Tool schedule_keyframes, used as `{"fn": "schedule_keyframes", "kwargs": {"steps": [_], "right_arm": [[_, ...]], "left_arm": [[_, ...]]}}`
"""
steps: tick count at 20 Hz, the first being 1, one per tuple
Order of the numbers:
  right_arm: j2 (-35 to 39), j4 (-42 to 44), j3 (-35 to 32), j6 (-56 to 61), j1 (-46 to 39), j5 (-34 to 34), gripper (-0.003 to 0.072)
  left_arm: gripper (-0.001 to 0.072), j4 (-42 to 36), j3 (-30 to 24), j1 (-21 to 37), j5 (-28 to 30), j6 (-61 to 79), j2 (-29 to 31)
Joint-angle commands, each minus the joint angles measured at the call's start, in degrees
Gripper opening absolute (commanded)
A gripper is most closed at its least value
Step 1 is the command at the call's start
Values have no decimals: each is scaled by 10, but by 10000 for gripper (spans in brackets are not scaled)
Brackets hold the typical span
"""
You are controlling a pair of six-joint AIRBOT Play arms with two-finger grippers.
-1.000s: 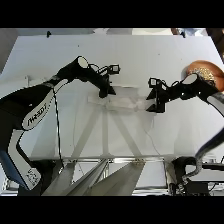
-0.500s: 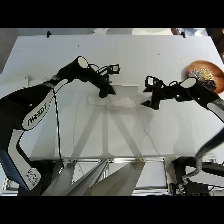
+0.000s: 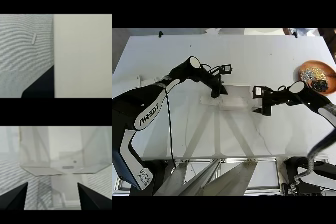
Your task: Fold the box and place the chain.
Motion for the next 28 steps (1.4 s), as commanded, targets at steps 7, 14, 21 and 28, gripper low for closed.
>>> {"fn": "schedule_keyframes", "kwargs": {"steps": [7, 14, 21, 28], "right_arm": [[1, 202, -59, 8, 2, -81, 695], [1, 226, -58, 8, 2, -129, 693], [-22, 226, -46, -42, 2, -145, 693], [-47, 219, -5, -61, 2, -125, 693]], "left_arm": [[11, 0, 0, 0, 0, 0, 0], [11, 0, 0, 0, 0, 0, 0], [11, 0, 0, 0, 0, 0, 0], [11, 0, 0, 0, 0, 0, 0]]}}
